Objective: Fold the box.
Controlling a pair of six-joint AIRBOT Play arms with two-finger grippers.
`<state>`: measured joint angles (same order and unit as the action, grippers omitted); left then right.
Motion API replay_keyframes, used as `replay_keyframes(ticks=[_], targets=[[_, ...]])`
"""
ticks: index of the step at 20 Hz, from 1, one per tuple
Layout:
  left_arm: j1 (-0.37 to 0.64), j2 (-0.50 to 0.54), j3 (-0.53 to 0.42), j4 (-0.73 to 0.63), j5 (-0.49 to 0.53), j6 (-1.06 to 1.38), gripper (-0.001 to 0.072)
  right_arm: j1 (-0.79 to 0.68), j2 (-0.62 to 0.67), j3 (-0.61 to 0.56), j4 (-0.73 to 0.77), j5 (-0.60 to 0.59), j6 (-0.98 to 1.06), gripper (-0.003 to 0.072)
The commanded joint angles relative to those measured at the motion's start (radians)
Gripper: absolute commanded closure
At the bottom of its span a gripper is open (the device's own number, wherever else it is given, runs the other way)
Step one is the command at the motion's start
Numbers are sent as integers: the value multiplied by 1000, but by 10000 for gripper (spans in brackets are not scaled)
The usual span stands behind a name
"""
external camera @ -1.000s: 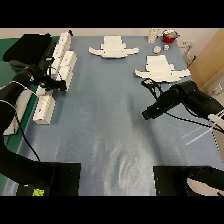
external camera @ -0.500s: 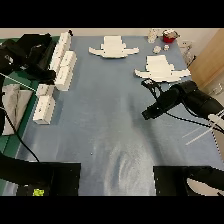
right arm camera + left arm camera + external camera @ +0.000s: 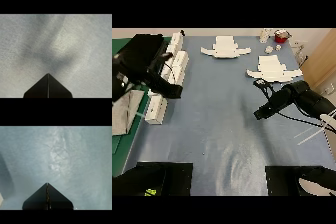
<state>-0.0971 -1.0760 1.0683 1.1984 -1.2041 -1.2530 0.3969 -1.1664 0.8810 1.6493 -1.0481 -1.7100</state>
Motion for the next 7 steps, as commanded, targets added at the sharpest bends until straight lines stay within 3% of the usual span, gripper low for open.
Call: replay_keyframes(ticks=[1,7], targets=[[-142,123,-174,-2,98,-56,695,0,0,1,0,0,0,683],[-234,123,-181,-10,97,-56,695,0,0,1,0,0,0,683]])
